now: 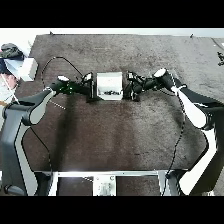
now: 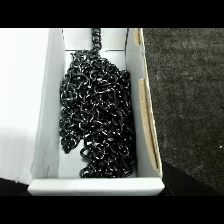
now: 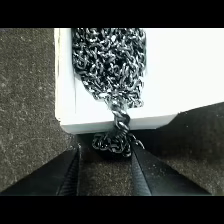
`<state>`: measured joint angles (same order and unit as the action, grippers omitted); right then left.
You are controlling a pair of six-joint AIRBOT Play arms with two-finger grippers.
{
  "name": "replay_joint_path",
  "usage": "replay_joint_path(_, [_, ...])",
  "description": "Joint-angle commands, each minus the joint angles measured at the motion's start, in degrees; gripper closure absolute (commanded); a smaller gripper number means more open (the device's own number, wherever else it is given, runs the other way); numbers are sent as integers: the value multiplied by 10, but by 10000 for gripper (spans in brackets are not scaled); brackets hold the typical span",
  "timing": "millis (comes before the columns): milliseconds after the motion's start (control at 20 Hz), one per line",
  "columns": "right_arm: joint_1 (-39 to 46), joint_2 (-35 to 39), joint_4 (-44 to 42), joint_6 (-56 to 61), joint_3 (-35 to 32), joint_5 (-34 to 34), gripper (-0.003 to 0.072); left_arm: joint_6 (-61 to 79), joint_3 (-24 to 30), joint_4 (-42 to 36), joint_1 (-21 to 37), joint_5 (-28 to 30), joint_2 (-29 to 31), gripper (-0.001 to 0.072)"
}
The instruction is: Fold the box and place the chain.
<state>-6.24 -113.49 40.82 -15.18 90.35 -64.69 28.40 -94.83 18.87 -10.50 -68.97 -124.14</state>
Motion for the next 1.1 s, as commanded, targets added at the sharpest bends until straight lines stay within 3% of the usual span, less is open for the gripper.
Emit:
replay_joint_path(0, [-2, 0, 2, -10, 1, 1, 338, 0, 0, 0, 0, 0, 0, 357])
replay_joint_path(100, [-5, 0, 2, -18, 0, 12, 340, 0, 0, 0, 0, 0, 0, 357])
replay_joint_path(200, [-6, 0, 17, -17, 0, 20, 421, 0, 0, 0, 0, 0, 0, 357])
replay_joint_path(350, [-6, 0, 19, -18, 0, 20, 427, 0, 0, 0, 0, 0, 0, 357])
replay_joint_path(400, [-6, 0, 19, -18, 0, 19, 510, 0, 0, 0, 0, 0, 0, 357])
replay_joint_path(500, [-6, 1, 21, -17, 0, 17, 530, 0, 0, 0, 0, 0, 0, 357])
replay_joint_path(550, [-6, 5, 29, -15, 0, 12, 639, 0, 0, 0, 0, 0, 0, 357])
replay_joint_path(900, [-6, 103, 53, 47, 0, -60, 655, 0, 0, 0, 0, 0, 0, 357])
replay_joint_path(1050, [-6, 150, 46, 69, 0, -49, 655, 0, 0, 0, 0, 0, 0, 357])
